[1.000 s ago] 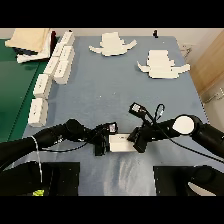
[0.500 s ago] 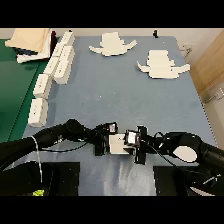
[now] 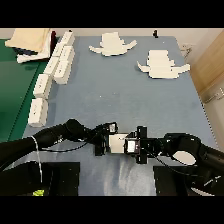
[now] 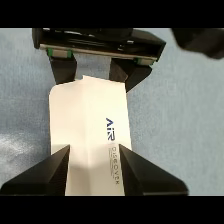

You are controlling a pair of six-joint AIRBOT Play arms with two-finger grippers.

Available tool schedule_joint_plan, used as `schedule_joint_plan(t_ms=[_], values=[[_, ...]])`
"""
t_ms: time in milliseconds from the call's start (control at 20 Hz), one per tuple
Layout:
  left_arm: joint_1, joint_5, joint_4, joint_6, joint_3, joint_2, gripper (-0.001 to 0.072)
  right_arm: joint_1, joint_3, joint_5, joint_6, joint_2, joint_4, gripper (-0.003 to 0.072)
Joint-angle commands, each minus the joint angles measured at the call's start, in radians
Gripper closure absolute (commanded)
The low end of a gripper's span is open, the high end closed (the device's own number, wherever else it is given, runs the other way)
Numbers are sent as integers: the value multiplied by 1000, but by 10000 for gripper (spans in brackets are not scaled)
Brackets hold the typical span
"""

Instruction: Fold the box.

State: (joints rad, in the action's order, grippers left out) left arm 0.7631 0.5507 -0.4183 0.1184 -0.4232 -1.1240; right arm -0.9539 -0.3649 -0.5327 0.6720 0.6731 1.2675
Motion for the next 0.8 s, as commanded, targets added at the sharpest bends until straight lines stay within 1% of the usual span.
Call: schedule_joint_plan(t_ms=[0, 150, 350, 450, 500, 750], values=[[0, 0, -1, 1, 0, 0, 249, -1, 1, -7, -3, 29, 40, 206], [0, 0, -1, 1, 0, 0, 249, -2, 1, 18, -3, 74, 57, 207], [0, 0, -1, 1, 0, 0, 249, -2, 0, 47, -32, 80, 72, 221], [0, 0, -1, 1, 0, 0, 249, -2, 0, 47, -35, 80, 75, 307], [0, 0, -1, 1, 0, 0, 249, -2, 0, 47, -35, 80, 75, 331], [0, 0, -1, 1, 0, 0, 249, -2, 0, 49, -35, 56, 71, 325]])
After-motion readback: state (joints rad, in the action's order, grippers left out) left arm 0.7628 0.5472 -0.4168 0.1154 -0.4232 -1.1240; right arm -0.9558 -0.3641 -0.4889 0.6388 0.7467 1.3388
